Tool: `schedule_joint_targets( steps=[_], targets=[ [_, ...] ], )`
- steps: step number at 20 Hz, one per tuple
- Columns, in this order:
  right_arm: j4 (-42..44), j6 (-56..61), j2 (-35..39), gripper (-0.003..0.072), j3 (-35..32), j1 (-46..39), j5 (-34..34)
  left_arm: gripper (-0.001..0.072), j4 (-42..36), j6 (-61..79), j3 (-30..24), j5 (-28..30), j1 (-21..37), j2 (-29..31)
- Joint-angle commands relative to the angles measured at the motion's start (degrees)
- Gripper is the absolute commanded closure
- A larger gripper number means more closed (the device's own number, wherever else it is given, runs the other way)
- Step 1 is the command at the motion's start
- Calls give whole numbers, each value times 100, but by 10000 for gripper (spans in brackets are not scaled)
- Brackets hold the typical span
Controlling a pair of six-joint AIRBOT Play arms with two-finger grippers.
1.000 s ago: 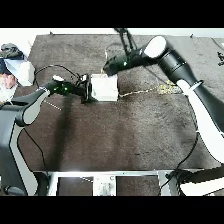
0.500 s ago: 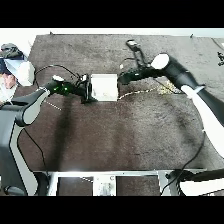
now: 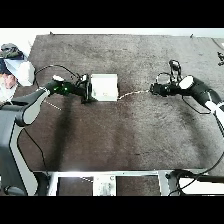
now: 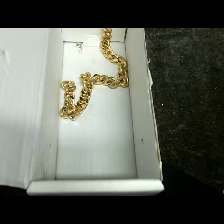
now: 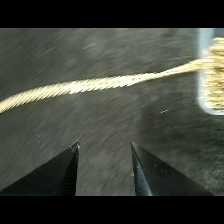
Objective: Fold the box and place the chain.
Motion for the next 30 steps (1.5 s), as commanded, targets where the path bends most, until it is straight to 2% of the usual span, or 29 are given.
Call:
schedule_joint_targets(
  steps=[1,7,10,11,12,13,16,18,21,23,27,30],
  targets=[
    [608,496,-448,288,-254,-96,-1104,361,2,2,0,2,4,-2],
    [1130,509,-968,306,-249,284,-2334,361,2,2,0,2,4,-2],
    [1187,866,-1139,308,-240,306,-2649,361,2,2,0,2,4,-2],
    [1189,885,-1167,350,-240,306,-2726,361,2,2,0,2,4,-2],
    [1191,883,-1165,534,-240,310,-2763,361,2,2,0,-2,4,-2],
    [1231,883,-1158,621,-238,348,-2830,361,2,2,0,0,4,-2],
    [1314,774,-765,631,-236,610,-2717,361,2,2,0,0,4,-2],
    [1314,494,-160,697,-236,960,-2601,361,2,2,0,0,4,-2],
    [1340,146,772,697,-236,1622,-2723,361,2,2,0,2,4,-2],
    [1338,146,1134,697,-151,2100,-2774,361,2,2,0,2,4,-2],
    [1311,120,1060,697,459,3121,-3167,361,2,2,0,2,4,-2],
    [1248,83,577,698,916,3543,-3193,361,2,2,0,0,4,-2]
  ],
)
